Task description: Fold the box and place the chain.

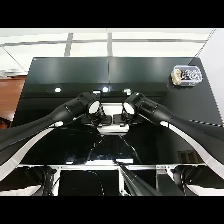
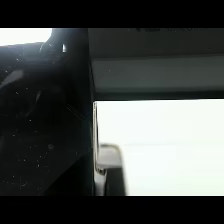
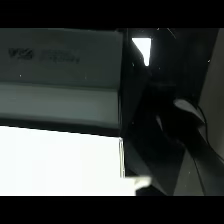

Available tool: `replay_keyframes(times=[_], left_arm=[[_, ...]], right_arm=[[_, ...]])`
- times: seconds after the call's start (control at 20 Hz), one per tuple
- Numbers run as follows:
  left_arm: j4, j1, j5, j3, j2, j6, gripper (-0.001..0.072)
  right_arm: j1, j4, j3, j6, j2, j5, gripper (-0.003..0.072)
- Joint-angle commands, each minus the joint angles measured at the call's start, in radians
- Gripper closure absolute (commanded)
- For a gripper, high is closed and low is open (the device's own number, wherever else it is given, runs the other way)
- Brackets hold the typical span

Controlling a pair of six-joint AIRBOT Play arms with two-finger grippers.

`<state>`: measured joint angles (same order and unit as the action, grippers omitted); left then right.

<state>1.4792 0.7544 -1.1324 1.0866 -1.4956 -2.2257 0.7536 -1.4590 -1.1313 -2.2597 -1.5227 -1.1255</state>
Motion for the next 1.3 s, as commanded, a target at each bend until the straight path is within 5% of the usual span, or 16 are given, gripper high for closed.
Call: replay_keyframes(times=[0.0,0.1,0.35,0.45,0.5,0.85,0.95,1.25], left_arm=[[0.001,0.000,-0.005,0.001,0.000,0.000,0.0679],[0.001,0.000,-0.004,0.001,0.000,0.000,0.0679],[0.001,0.000,-0.003,0.001,0.000,0.000,0.0679],[0.001,0.000,-0.003,0.001,0.000,0.000,0.0679],[0.001,0.000,-0.003,0.001,0.000,0.000,0.0679],[0.001,0.000,-0.002,0.001,0.000,0.000,0.0679],[0.001,0.000,-0.002,0.001,0.000,0.000,0.0679],[0.001,0.000,-0.002,0.001,0.000,0.000,0.0679]], right_arm=[[0.005,0.003,-0.004,-0.022,-0.003,-0.031,0.0569],[0.005,0.003,-0.004,-0.022,-0.003,-0.031,0.0662],[0.004,0.002,-0.004,-0.017,-0.003,-0.030,0.0657],[0.000,0.003,-0.004,-0.010,0.001,-0.035,0.0326],[-0.003,0.003,-0.004,0.008,0.005,-0.045,0.0295],[-0.005,0.008,0.001,0.034,0.008,-0.066,0.0297],[-0.005,0.012,0.002,0.034,0.008,-0.044,0.0414],[-0.005,0.028,0.002,0.034,0.000,-0.019,0.0436]])
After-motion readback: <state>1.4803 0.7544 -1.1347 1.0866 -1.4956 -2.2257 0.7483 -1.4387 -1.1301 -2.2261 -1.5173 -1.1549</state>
